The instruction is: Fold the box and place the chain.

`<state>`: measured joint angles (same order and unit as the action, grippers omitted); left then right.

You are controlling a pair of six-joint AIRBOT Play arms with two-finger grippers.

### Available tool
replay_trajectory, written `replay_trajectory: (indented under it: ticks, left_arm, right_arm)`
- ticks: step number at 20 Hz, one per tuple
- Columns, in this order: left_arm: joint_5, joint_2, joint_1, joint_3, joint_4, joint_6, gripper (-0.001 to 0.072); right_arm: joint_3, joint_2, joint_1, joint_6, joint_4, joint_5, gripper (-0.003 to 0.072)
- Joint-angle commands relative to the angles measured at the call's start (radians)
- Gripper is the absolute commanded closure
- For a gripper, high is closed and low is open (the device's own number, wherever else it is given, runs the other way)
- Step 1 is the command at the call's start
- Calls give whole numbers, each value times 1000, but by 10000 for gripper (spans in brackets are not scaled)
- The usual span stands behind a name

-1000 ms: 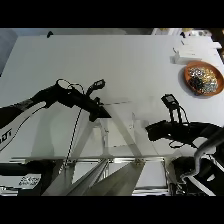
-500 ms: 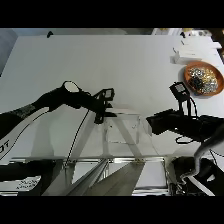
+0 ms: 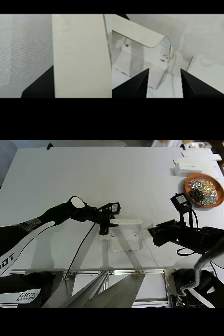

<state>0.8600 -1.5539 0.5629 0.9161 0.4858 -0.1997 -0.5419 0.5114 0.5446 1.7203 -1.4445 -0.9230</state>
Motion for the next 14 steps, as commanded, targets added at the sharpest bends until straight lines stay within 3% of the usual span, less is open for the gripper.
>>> replay_trajectory:
  ticks: [1,11,13,14]
  left_arm:
    - [-26,-1,2,0,2,18,708]
    - [-26,-1,2,0,2,18,702]
    - [-26,-1,2,0,2,18,702]
    - [-26,-1,2,0,2,18,702]
  right_arm:
    - [0,0,1,-2,-18,-1,248]
    - [0,0,1,-17,-22,-6,264]
    - [0,0,1,-61,-21,-27,400]
    - [0,0,1,-105,-16,-43,507]
